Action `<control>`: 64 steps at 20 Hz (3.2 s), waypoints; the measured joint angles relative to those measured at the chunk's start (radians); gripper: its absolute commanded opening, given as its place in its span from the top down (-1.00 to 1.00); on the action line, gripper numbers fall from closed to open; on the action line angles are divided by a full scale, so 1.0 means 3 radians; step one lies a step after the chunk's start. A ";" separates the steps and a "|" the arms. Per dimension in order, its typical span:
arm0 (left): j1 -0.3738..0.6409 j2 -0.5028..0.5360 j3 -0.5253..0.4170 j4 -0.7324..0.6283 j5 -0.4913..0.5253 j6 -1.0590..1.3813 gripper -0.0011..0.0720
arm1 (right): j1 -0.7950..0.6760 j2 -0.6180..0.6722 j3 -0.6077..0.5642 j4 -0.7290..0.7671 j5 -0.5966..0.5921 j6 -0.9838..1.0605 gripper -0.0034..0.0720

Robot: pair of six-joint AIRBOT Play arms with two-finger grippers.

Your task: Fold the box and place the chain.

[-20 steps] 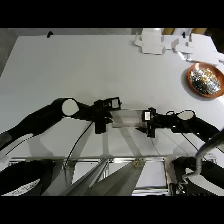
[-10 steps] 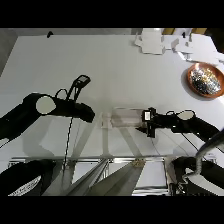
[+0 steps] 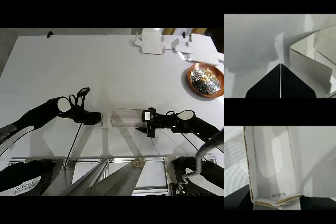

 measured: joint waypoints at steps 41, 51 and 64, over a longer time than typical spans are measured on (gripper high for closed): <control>-0.0618 -0.0098 0.0743 0.0240 -0.0233 -0.0418 0.16 | 0.0000 0.0000 0.0000 0.0000 0.0000 -0.0001 -0.28; -0.0879 -0.0254 0.0985 0.0753 -0.0305 -0.1221 0.16 | 0.0000 0.0000 0.0000 0.0000 0.0001 0.0000 -0.28; -0.1200 -0.0904 0.1734 0.1490 -0.0979 -0.2295 0.18 | 0.0000 0.0000 0.0000 0.0000 0.0001 -0.0001 -0.28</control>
